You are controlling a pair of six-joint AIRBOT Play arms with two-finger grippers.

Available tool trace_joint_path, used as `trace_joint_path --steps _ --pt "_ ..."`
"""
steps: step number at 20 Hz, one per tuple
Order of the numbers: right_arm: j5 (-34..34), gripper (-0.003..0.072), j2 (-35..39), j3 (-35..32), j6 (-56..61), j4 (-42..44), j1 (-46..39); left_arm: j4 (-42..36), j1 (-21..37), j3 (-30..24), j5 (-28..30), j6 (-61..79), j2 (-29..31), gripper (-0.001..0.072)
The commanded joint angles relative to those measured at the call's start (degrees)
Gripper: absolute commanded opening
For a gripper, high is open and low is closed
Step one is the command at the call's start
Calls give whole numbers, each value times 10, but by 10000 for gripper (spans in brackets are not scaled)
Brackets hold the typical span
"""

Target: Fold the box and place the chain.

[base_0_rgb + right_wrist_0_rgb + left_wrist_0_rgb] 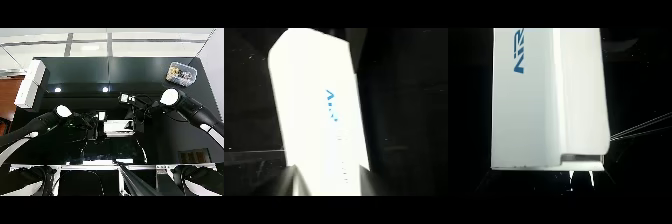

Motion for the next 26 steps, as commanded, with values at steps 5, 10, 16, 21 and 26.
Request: trace_joint_path --steps 5,10,16,21,26 --pt "16 265 0 -1 -1 -7 2 0 0 0 0 0 0 353" --pt "20 265 0 -1 -1 -21 2 0 0 0 0 0 0 353" --pt "19 220 0 -1 -1 -21 2 0 0 0 0 0 0 353" --pt "19 168 0 -1 -1 -21 2 0 0 0 0 0 0 353" --pt "26 171 0 -6 -1 -21 3 0 0 0 0 0 0 353"
